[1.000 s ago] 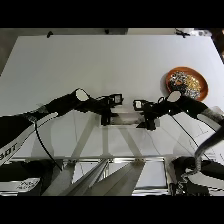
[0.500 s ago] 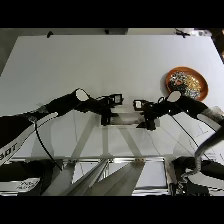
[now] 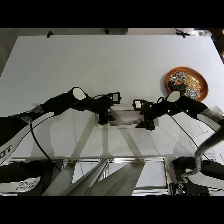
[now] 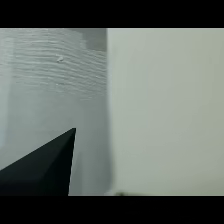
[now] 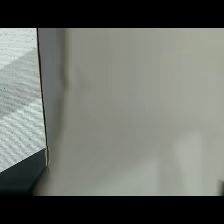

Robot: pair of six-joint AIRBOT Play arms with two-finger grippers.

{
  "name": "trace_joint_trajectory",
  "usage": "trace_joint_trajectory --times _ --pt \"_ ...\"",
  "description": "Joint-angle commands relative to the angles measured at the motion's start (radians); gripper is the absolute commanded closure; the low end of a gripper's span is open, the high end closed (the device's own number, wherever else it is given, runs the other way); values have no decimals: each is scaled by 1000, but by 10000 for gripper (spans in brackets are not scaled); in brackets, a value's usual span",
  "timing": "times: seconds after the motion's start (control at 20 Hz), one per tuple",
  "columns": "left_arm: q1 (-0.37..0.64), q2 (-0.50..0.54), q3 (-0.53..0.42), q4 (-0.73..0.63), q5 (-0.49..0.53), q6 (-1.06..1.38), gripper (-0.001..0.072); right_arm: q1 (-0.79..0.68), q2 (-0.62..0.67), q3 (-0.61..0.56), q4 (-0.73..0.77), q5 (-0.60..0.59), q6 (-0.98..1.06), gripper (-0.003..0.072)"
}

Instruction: Fold the box and place the chain.

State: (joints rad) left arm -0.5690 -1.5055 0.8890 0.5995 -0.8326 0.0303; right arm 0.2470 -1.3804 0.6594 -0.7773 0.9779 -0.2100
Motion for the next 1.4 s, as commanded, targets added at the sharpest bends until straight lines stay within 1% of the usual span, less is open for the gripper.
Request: trace_joint_trajectory --times 0.0,0.25,0.3,0.35,0.4,0.45,0.5,0.55,0.6,0.65,0.7,0.75,0.9,1.0,1.1,1.15,1.2,1.35 --pt "54 72 0 68 -50 -70 174 0 1 1 -4 2 0 353" --pt "154 179 0 267 -185 -236 174 0 1 1 -4 2 -1 353" --pt "168 196 0 281 -217 -257 177 0 1 1 -4 2 0 353" --pt "176 211 0 277 -251 -276 209 0 1 1 -4 2 0 353" --pt "175 225 0 264 -296 -285 328 0 1 1 -4 2 0 353" --pt "169 235 0 237 -349 -285 535 0 1 1 -4 2 0 353" --pt "156 239 0 193 -408 -273 700 0 1 1 -4 2 0 353" --pt "135 239 0 141 -438 -270 708 0 1 1 -4 2 -1 353" --pt "105 237 0 80 -440 -268 708 0 1 1 -4 2 0 353" --pt "71 235 0 26 -418 -249 709 0 1 1 -4 2 0 353" --pt "32 229 0 -19 -364 -233 708 0 1 1 -4 2 0 353" --pt "-3 221 0 -53 -291 -233 708 0 1 1 -4 2 0 353" --pt "-85 183 0 -130 -8 -234 708 0 1 1 -4 2 0 353" --pt "-95 160 0 -203 151 -238 709 0 1 1 -4 2 -1 353" --pt "-90 142 0 -248 283 -282 709 0 1 1 -4 2 -1 353" --pt "-91 134 0 -246 331 -311 709 0 1 1 -4 2 0 353" --pt "-90 121 0 -245 352 -336 709 0 1 1 -4 2 0 353" --pt "-91 65 0 -217 353 -426 709 0 1 1 -4 2 0 353"
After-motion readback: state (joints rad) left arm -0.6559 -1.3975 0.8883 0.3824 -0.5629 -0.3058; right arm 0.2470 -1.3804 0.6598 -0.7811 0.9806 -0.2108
